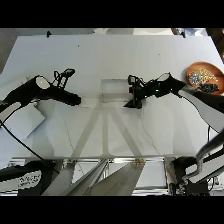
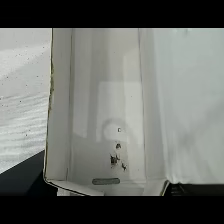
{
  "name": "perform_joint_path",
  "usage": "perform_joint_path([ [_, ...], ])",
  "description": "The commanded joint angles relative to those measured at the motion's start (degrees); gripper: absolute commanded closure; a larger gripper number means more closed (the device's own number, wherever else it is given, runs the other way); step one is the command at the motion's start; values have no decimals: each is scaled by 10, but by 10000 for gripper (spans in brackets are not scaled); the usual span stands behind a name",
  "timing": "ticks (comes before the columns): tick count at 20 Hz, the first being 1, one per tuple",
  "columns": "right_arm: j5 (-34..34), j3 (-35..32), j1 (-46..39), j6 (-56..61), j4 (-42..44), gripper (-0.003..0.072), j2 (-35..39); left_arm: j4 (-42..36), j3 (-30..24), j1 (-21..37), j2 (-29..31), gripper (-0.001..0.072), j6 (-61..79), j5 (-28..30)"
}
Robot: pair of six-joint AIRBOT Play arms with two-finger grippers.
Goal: Fold the box and place the chain.
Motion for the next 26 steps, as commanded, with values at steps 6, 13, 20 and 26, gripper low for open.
perform_joint_path([
  [6, 0, 0, 1, 0, 1, 191, 0, -30, 0, 44, 47, 701, 9, -16],
  [13, 0, 0, 1, 0, 1, 191, 0, -35, 0, 30, 39, 702, 23, -16],
  [20, 0, 0, 1, 0, 1, 191, 0, 7, -7, 28, 1, 702, -47, -26],
  [26, 0, 0, 1, 0, 1, 191, 0, -24, -20, 28, -8, 702, -40, -7],
])
